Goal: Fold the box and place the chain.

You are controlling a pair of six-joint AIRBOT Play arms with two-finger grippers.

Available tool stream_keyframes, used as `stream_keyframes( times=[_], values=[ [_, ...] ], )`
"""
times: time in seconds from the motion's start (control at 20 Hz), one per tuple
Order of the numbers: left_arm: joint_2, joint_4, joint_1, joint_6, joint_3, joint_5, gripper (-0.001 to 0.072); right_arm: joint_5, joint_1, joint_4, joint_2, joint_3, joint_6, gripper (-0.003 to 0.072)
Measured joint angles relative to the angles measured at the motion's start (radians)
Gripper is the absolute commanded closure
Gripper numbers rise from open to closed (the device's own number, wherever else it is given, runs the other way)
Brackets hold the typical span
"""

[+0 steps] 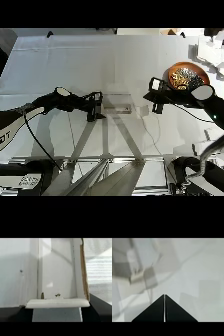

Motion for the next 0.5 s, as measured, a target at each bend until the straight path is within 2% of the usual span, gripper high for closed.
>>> stream_keyframes(
  times=[0.2, 0.5],
  values=[
    [0.000, 0.000, 0.000, 0.000, 0.000, 0.000, 0.0499, 0.028, 0.013, 0.034, -0.094, 0.000, -0.116, 0.0678],
    [0.000, 0.000, 0.000, 0.000, 0.000, 0.000, 0.0499, 0.040, 0.054, 0.117, -0.198, 0.001, -0.170, 0.0678]
  ],
)
